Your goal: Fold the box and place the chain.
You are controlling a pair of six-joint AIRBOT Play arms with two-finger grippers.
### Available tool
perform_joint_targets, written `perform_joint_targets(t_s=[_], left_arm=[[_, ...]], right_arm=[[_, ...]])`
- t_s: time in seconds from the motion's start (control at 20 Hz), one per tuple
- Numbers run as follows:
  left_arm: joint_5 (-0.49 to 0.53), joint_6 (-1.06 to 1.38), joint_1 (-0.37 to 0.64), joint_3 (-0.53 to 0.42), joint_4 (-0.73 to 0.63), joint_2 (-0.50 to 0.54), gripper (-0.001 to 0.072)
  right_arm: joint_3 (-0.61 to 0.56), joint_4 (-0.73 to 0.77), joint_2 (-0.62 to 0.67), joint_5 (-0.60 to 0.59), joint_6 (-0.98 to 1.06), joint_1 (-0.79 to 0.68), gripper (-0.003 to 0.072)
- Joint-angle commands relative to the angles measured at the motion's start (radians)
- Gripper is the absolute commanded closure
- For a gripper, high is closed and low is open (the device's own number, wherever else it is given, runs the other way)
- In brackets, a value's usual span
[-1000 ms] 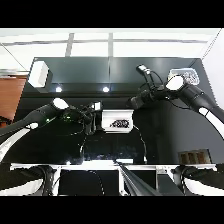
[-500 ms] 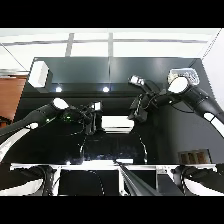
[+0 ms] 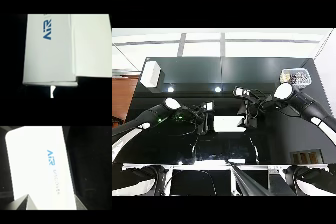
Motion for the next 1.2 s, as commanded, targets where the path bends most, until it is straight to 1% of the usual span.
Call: perform_joint_targets(t_s=[0.0, 0.25, 0.5, 0.6, 0.75, 0.9, 1.15], left_arm=[[0.000, 0.000, 0.000, 0.001, 0.000, 0.000, 0.0257], [0.000, 0.000, 0.000, 0.001, 0.000, 0.000, 0.0257], [-0.007, 0.000, 0.000, 0.001, 0.000, 0.000, 0.0257], [-0.007, 0.000, 0.000, 0.001, 0.000, 0.000, 0.0257], [-0.008, 0.000, 0.000, 0.001, 0.000, 0.000, 0.0257], [-0.008, 0.000, 0.000, 0.001, 0.000, 0.000, 0.0257], [-0.013, 0.000, 0.000, 0.001, 0.000, 0.000, 0.0257]], right_arm=[[-0.001, 0.002, 0.000, -0.020, -0.009, 0.007, -0.0021], [-0.002, -0.023, -0.019, -0.027, -0.009, 0.024, -0.0020], [-0.002, -0.022, -0.021, -0.003, -0.009, 0.058, -0.0021], [-0.003, -0.023, -0.021, -0.029, -0.008, 0.064, -0.0020], [-0.003, -0.063, -0.021, -0.072, 0.001, 0.067, -0.0020], [-0.001, -0.060, -0.020, -0.115, 0.026, 0.067, -0.0014], [0.000, -0.047, -0.005, -0.117, 0.046, 0.067, -0.0014]])
